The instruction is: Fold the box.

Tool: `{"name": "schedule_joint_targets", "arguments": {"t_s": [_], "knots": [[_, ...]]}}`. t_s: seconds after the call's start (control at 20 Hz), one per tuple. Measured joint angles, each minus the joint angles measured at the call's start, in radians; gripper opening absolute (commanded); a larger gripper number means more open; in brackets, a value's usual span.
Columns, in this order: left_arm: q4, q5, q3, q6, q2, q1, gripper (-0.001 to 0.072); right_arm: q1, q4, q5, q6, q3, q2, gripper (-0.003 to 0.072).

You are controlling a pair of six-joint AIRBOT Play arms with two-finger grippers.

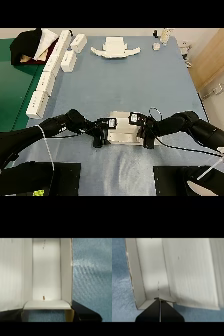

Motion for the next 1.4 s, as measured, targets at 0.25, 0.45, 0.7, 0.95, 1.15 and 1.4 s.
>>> {"name": "schedule_joint_targets", "arguments": {"t_s": [0.25, 0.45, 0.7, 0.95, 1.15, 1.4], "knots": [[-0.001, 0.000, 0.000, 0.000, 0.000, 0.000, 0.0443, -0.010, -0.167, -0.079, 0.389, 0.023, 0.032, 0.0003], [-0.001, 0.000, 0.000, -0.001, 0.000, 0.000, 0.0442, -0.051, -0.351, -0.159, 0.779, 0.074, 0.075, 0.0003], [-0.001, 0.000, 0.000, -0.002, 0.000, 0.000, 0.0442, -0.251, -0.479, -0.269, 1.143, 0.087, 0.075, 0.0000], [-0.001, 0.000, 0.000, -0.002, 0.000, 0.000, 0.0442, -0.510, -0.253, -0.304, 1.131, 0.037, 0.036, 0.0000], [-0.002, 0.000, 0.000, -0.002, 0.000, 0.000, 0.0442, -0.624, -0.057, -0.303, 1.014, -0.025, -0.012, 0.0000], [-0.001, 0.000, 0.000, -0.002, 0.000, 0.000, 0.0442, -0.663, 0.159, -0.326, 0.863, -0.065, -0.037, 0.0000]]}}
